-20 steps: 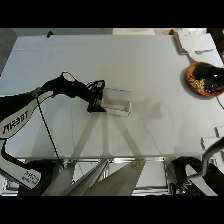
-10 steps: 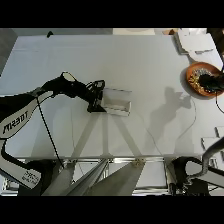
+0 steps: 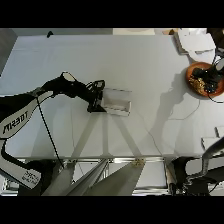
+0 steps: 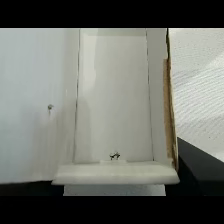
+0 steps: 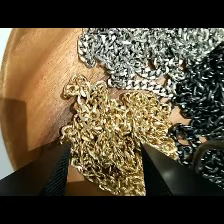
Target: Fold the box and place the chain.
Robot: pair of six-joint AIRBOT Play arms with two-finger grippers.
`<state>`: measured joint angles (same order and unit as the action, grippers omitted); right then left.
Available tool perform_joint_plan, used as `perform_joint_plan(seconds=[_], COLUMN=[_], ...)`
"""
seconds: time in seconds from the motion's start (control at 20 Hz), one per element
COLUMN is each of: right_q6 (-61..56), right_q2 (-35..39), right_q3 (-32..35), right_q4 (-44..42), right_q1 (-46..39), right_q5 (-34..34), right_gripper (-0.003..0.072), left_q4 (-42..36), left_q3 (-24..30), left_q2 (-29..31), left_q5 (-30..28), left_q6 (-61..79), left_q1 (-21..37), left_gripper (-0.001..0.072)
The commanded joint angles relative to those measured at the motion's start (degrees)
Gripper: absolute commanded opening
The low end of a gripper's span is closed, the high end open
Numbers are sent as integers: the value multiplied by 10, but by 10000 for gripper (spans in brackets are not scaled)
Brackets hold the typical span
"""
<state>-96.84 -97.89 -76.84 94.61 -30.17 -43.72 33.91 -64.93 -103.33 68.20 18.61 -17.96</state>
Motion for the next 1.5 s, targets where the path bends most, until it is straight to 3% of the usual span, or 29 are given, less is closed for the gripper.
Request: perform_joint_plan(seconds=[0.0,0.2,0.3,0.65,1.0,1.45], right_q6=[-29,-38,-36,31,72,104], right_q2=[-38,-44,-42,53,138,295], right_q3=[-16,-16,-16,-16,-10,201], right_q4=[-6,-6,-6,2,-14,-23], right_q1=[0,0,0,0,2,34], right_q5=[-7,-11,-24,-65,-153,-143], right_gripper=[441,278,14,11,9,8], left_q4=[0,0,0,0,0,0], left_q3=[-1,-1,-1,-1,-1,-1], left_q2=[0,0,0,0,0,0], left_q5=[0,0,0,0,0,0], left_q6=[0,0,0,0,0,0], left_q1=[0,0,0,0,0,0], left_gripper=[367,367,367,367,367,367])
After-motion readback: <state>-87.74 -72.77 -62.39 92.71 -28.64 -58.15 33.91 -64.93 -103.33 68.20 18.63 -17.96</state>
